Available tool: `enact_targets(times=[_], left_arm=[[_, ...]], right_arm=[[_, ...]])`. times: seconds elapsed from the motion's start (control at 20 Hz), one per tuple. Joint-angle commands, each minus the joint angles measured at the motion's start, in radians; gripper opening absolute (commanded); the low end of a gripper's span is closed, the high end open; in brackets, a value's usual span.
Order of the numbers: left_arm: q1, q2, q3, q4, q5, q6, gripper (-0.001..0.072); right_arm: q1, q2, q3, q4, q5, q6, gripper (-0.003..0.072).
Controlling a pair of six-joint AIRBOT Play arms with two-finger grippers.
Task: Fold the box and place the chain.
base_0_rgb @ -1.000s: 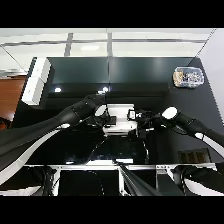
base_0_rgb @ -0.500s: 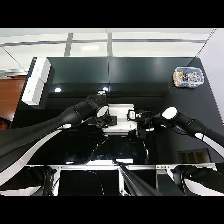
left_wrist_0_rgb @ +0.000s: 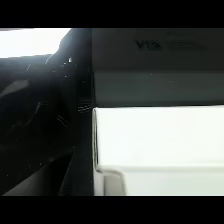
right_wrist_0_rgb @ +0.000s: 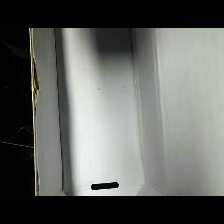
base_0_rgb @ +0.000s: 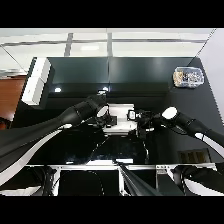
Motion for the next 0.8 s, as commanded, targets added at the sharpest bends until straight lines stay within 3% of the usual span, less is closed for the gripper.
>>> enact_targets(times=[0.0,0.1,0.25,0.75], left_arm=[[0.000,-0.014,0.001,0.006,-0.006,-0.001,0.0350],[-0.001,-0.018,0.001,0.006,-0.005,-0.001,0.0341],[0.000,-0.018,0.010,0.006,-0.002,0.007,0.0033],[0.000,-0.019,0.015,0.005,0.002,0.007,0.0026]], right_arm=[[0.000,0.000,0.000,0.000,0.000,0.000,0.0048],[0.000,0.000,0.000,0.001,0.000,0.000,0.0048],[0.000,0.000,0.000,0.000,0.000,0.000,0.0048],[0.000,0.000,0.000,0.000,0.000,0.000,0.0048]])
